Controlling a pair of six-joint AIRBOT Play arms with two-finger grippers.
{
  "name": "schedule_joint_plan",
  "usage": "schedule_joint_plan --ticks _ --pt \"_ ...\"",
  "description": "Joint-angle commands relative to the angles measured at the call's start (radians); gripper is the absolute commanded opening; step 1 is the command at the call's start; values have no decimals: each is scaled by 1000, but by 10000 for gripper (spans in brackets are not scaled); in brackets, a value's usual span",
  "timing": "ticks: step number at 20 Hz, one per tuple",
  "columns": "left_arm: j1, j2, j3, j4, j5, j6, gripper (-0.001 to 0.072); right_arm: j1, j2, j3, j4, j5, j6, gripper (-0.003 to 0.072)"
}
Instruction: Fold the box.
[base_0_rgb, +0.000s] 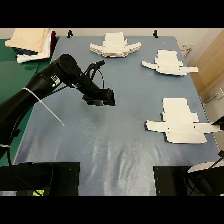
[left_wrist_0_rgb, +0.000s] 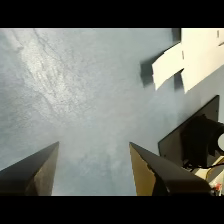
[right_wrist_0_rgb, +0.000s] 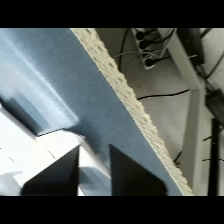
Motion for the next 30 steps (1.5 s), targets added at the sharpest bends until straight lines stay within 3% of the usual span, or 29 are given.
schedule_joint_plan --ticks 1,2,3,4,5,6,12,17,21,23,26,30 --pt "0 0 0 -40 2 3 656 -2 -27 7 185 101 -55 208" --pt "0 0 0 -44 2 3 656 -2 -26 7 262 130 -74 109" --pt "0 0 0 -48 1 3 652 4 -26 7 333 155 -90 68" --pt "0 0 0 -51 -1 3 493 17 -26 7 376 175 -102 4" --pt "0 0 0 -51 0 9 203 37 -25 7 395 190 -101 3" --pt "0 0 0 -51 1 27 16 60 -25 7 398 196 -97 2" --pt "13 32 -5 -50 -2 65 15 264 101 -103 399 119 -40 1" --pt "71 190 -177 -76 -8 124 15 406 427 -445 400 -235 8 0" --pt "180 239 -307 -200 -61 240 15 578 698 -653 394 -398 164 0" --pt "221 238 -331 -220 -74 279 15 667 791 -707 307 -454 286 0" --pt "238 238 -337 -219 -77 308 16 761 846 -748 173 -483 397 0" --pt "237 224 -337 -222 -70 325 16 819 821 -751 174 -489 391 2"
